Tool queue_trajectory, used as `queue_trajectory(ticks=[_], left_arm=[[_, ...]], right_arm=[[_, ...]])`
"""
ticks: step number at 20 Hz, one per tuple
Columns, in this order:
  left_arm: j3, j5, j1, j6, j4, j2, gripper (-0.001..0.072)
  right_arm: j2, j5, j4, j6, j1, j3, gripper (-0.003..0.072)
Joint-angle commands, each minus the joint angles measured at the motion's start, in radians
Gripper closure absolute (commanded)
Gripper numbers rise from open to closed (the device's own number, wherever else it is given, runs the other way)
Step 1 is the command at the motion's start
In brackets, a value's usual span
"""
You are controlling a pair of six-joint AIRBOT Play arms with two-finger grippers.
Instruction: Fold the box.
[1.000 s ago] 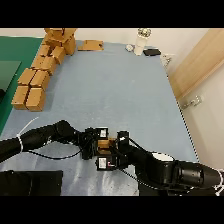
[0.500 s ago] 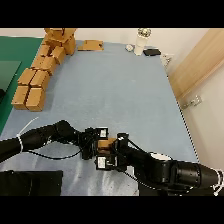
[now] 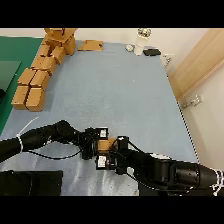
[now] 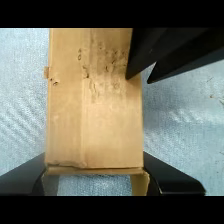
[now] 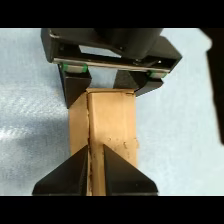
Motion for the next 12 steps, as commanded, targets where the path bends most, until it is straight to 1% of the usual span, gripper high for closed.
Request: queue_trajectory(ticks=[1,3,4,5,9,12], left_arm=[[0.000,0.000,0.000,0.000,0.000,0.001,0.0211],[0.000,0.001,0.000,0.000,0.000,0.001,0.0211],[0.000,0.001,0.000,0.000,0.000,0.001,0.0211],[0.000,0.001,0.000,0.000,0.000,0.001,0.0211],[0.000,0.001,0.000,0.000,0.000,0.001,0.0211],[0.000,0.001,0.000,0.000,0.000,0.001,0.0211]], right_arm=[[-0.014,0.004,0.022,0.000,0.001,-0.002,0.0520],[-0.019,0.004,0.023,0.000,0.001,-0.002,0.0520],[-0.019,0.004,0.023,0.000,0.001,-0.002,0.0483],[-0.021,0.003,0.023,0.000,0.000,-0.002,0.0396],[-0.021,0.003,0.015,0.000,0.000,-0.001,0.0396],[0.040,-0.018,0.039,0.000,0.003,0.013,0.0397]])
